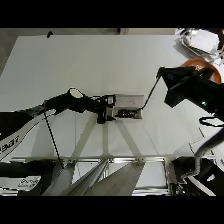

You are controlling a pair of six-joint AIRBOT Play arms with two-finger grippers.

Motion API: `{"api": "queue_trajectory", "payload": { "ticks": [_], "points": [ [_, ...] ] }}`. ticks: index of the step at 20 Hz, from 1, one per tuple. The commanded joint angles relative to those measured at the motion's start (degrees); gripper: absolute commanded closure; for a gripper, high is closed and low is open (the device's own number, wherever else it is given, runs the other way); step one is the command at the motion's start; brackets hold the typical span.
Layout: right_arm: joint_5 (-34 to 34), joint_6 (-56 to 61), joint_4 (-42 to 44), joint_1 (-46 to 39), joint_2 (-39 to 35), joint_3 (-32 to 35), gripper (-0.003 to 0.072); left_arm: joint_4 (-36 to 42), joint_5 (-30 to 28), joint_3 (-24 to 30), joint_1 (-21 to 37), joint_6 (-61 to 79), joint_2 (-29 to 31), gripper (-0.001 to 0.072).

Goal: Fold the box and place the chain.

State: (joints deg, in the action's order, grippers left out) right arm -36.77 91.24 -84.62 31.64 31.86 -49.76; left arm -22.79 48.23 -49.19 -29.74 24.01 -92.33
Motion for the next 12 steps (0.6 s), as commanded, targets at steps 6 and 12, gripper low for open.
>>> {"api": "queue_trajectory", "payload": {
  "ticks": [6,12],
  "points": [
    [14.1,0.0,4.4,9.2,5.7,-1.0,0.0676,0.0,0.0,0.0,0.0,0.0,0.0,0.0438],
    [11.8,-0.1,5.5,11.0,5.7,-5.4,0.0676,0.0,0.0,0.0,0.0,0.0,0.0,0.0438]
  ]
}}
